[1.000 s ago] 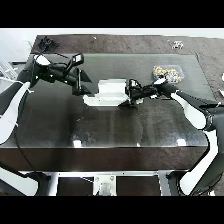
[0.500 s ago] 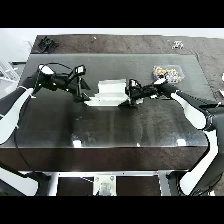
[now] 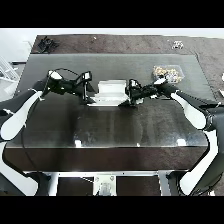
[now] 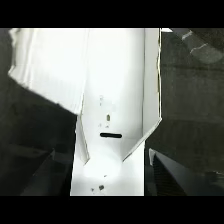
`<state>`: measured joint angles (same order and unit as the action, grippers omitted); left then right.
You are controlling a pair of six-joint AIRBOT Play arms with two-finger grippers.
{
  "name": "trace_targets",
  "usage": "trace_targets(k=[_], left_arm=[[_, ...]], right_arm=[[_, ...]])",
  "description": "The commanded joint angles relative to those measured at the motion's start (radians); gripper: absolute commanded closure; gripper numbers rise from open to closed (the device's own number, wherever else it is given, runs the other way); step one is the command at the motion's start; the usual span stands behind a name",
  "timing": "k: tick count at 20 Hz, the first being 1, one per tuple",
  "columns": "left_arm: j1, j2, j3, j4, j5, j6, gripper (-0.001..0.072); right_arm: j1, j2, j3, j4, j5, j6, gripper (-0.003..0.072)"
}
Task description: Fold the box and place the chain.
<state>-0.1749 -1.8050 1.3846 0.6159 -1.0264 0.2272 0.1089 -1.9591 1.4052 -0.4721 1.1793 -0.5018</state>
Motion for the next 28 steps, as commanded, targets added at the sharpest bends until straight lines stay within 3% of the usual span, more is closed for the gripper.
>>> trace_targets(k=[1,12,13,20,21,23,28], left_arm=[[-0.023,-0.018,0.000,-0.003,0.023,0.018,0.0075],[-0.029,-0.018,0.000,0.087,0.075,-0.021,0.0077],[-0.029,-0.018,0.000,0.086,0.075,-0.020,0.0129],[-0.029,-0.018,0.000,0.056,0.039,-0.018,0.0138],[-0.029,-0.018,0.000,0.052,0.032,-0.018,0.0160],[-0.029,-0.018,0.000,0.051,0.030,-0.016,0.0393],[-0.029,-0.018,0.000,0.050,0.019,-0.017,0.0395]], right_arm=[[0.001,0.000,0.000,0.000,0.000,0.000,0.0110],[0.001,0.000,0.000,0.000,0.000,0.000,0.0110],[0.001,0.000,0.000,0.000,0.000,0.000,0.0110],[0.001,0.000,0.000,0.000,0.000,0.000,0.0110],[0.001,0.000,0.000,0.000,0.000,0.000,0.0110],[0.001,0.000,0.000,0.000,0.000,0.000,0.0110],[0.001,0.000,0.000,0.000,0.000,0.000,0.0111]])
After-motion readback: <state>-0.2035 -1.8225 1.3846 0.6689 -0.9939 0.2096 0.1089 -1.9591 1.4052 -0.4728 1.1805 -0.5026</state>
